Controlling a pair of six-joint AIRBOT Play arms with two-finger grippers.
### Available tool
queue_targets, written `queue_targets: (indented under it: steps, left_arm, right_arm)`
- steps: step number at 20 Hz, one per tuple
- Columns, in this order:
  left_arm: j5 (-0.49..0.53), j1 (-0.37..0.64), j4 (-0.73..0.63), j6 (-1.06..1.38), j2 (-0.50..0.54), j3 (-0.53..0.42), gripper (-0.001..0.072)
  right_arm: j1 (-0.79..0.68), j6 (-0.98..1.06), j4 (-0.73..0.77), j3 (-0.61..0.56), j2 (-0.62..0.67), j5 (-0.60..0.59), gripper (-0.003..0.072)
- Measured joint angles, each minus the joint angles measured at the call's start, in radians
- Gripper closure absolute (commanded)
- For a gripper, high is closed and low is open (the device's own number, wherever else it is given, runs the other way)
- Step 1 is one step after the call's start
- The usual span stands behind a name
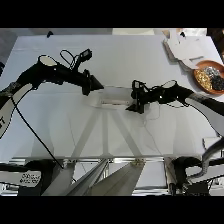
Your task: Fold the box and place the chain.
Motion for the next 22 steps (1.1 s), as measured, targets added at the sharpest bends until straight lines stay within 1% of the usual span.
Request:
queue_targets:
  steps: [3,6,10,13,17,22]
  left_arm:
    - [0.060,-0.019,-0.061,0.007,-0.025,0.000,0.0705]
    - [0.106,-0.047,-0.088,0.007,-0.072,0.000,0.0705]
    - [0.200,-0.073,-0.101,-0.014,-0.131,0.000,0.0705]
    - [0.248,-0.081,-0.104,-0.034,-0.151,0.000,0.0705]
    - [0.273,-0.084,-0.105,-0.043,-0.160,0.000,0.0705]
    - [0.257,-0.084,-0.103,-0.046,-0.131,0.000,0.0703]
  right_arm:
    - [0.000,0.000,0.000,0.000,0.000,0.000,0.0166]
    - [0.000,0.000,0.000,0.000,0.000,0.000,0.0166]
    - [0.000,0.000,0.000,0.000,0.000,0.000,0.0166]
    - [0.000,0.000,0.000,0.000,0.000,0.000,0.0166]
    - [0.000,0.000,0.000,0.000,0.000,0.000,0.0166]
    - [0.000,0.000,0.000,0.000,0.000,0.000,0.0166]
